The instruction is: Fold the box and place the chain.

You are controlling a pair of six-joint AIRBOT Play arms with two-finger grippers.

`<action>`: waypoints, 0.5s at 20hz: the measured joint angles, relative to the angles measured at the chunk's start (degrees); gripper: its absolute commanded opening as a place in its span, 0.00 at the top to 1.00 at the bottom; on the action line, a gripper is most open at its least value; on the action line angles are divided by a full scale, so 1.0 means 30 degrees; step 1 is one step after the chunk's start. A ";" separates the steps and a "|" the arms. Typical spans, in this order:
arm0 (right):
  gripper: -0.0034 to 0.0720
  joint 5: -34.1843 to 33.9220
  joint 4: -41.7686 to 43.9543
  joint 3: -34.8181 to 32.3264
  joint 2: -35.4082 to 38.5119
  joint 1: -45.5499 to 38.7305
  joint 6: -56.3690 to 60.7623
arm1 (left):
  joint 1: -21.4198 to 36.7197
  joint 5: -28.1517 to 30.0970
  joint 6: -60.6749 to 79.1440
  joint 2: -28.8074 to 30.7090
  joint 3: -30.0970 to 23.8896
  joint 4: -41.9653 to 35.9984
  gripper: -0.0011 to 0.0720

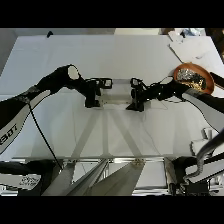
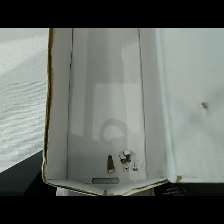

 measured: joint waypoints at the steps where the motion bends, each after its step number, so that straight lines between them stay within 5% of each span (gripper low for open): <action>1: 0.27 0.0000 0.0000 0.0000 0.0000 0.0000 0.0000 | 0.0000 0.0080 0.0182 -0.0007 0.0000 -0.0022 0.36; 10: 0.27 0.0000 -0.0007 0.0000 0.0000 0.0000 0.0000 | -0.0007 0.0029 0.0969 -0.0379 0.0000 -0.0780 0.44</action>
